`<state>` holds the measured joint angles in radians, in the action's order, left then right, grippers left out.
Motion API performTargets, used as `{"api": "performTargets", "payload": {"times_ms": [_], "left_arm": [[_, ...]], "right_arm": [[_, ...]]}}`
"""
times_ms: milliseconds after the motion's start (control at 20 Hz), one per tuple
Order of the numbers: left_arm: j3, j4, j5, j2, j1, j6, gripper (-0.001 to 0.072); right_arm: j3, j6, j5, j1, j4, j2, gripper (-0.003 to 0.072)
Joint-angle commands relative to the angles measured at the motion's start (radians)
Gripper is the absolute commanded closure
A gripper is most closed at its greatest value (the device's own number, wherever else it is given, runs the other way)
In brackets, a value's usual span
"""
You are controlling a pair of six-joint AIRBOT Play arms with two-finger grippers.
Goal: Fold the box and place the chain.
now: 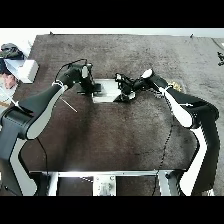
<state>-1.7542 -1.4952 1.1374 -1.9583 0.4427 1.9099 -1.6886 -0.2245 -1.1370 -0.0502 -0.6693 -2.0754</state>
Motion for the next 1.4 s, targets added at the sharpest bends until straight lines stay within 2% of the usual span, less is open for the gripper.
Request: {"api": "performTargets", "payload": {"times_ms": [0,350,400,600,650,700,1000,1050,1100,1150,1350], "left_arm": [[-0.006,-0.115,0.017,-0.006,0.030,0.116,0.0349],[-0.063,-0.137,0.069,-0.033,0.039,0.257,0.0381],[-0.075,-0.137,0.090,-0.045,0.039,0.263,0.0557],[-0.080,-0.124,0.097,-0.057,0.039,0.267,0.0596],[-0.080,-0.124,0.097,-0.057,0.039,0.266,0.0677],[-0.080,-0.123,0.093,-0.057,0.039,0.266,0.0696],[-0.092,-0.121,0.081,-0.057,0.039,0.239,0.0695],[-0.093,-0.112,0.077,-0.056,0.039,0.200,0.0683],[-0.093,-0.085,0.075,-0.056,0.039,0.125,0.0457],[-0.093,-0.059,0.076,-0.056,0.039,0.058,0.0283],[-0.093,-0.022,0.091,-0.047,0.039,0.012,0.0276]], "right_arm": [[-0.001,0.000,0.000,0.000,0.000,0.000,0.0249],[-0.001,0.000,0.000,0.000,0.000,0.000,0.0249],[-0.001,0.000,0.000,0.000,0.000,0.000,0.0249],[-0.001,0.000,0.000,0.000,0.000,0.000,0.0249],[-0.001,0.000,0.000,0.000,0.000,0.000,0.0249],[-0.001,0.000,0.000,0.000,0.000,0.000,0.0249],[-0.001,0.000,0.000,0.000,0.000,0.000,0.0249],[-0.001,0.000,0.000,0.000,0.000,0.000,0.0249],[-0.001,0.000,0.000,0.000,0.000,0.000,0.0249],[-0.001,0.000,0.000,0.000,0.000,0.000,0.0249],[-0.001,0.000,0.000,0.000,0.000,0.000,0.0249]]}}
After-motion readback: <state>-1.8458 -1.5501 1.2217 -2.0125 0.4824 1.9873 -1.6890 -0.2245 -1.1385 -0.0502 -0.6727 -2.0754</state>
